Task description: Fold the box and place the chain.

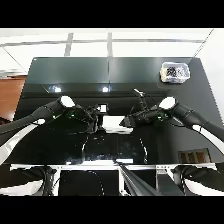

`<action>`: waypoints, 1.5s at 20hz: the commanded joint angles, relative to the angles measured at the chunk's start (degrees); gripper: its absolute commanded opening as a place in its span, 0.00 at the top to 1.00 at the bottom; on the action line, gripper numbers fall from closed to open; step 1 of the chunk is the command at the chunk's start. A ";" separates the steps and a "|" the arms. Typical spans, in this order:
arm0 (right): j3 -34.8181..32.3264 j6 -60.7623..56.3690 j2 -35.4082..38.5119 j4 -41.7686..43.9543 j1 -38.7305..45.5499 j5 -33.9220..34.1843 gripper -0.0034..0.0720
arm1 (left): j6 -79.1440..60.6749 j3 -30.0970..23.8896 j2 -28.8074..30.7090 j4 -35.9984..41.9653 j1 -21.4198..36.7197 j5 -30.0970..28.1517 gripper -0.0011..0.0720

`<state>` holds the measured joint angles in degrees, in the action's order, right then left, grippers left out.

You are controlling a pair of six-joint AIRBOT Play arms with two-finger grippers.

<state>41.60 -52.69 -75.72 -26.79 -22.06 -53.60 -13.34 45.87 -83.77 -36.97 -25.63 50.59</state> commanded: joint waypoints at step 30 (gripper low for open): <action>-0.09 -1.18 25.20 -7.74 31.80 -15.61 0.93 | 16.83 15.52 -4.81 -3.87 -8.63 9.57 0.02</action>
